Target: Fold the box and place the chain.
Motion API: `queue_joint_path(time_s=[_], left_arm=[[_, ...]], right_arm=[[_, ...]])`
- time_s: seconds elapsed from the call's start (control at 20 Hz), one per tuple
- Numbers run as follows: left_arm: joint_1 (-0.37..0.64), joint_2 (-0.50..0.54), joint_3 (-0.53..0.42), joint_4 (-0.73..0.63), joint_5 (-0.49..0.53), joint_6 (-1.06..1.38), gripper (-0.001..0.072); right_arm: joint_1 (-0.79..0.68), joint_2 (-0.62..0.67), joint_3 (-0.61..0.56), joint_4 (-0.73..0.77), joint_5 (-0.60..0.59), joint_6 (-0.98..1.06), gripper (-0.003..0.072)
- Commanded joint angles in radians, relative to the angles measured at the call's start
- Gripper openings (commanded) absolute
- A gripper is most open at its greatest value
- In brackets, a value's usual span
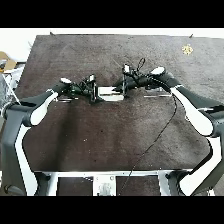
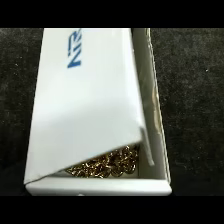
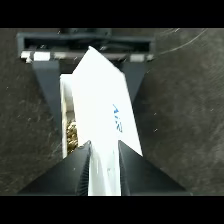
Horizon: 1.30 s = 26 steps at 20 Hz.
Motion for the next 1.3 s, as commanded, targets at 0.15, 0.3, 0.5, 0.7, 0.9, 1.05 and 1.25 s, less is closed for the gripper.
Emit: queue_joint_path(time_s=[0.15, 0.3, 0.5, 0.7, 0.9, 1.05, 1.25], left_arm=[[-0.001, 0.001, 0.000, 0.000, -0.004, 0.001, 0.0061], [-0.001, 0.001, 0.000, 0.000, -0.004, 0.001, 0.0061], [-0.001, 0.001, 0.000, 0.000, -0.004, 0.001, 0.0061], [-0.001, 0.001, 0.000, 0.000, -0.004, 0.001, 0.0061], [-0.001, 0.001, 0.000, 0.000, -0.004, 0.001, 0.0061], [-0.001, 0.001, 0.000, 0.000, -0.004, 0.001, 0.0061], [-0.001, 0.001, 0.000, 0.000, -0.004, 0.001, 0.0061]], right_arm=[[0.000, -0.001, -0.046, -0.030, 0.020, 0.024, 0.0198], [0.000, -0.001, -0.066, -0.030, 0.023, 0.031, 0.0198], [-0.019, 0.004, -0.064, 0.052, 0.043, 0.034, 0.0217], [-0.026, 0.008, -0.054, 0.232, 0.150, 0.042, 0.0200], [0.001, 0.005, -0.050, 0.190, 0.119, 0.155, 0.0029], [0.021, 0.004, -0.050, 0.023, 0.034, 0.217, 0.0004], [0.037, -0.007, -0.050, -0.168, -0.012, 0.251, 0.0003]])
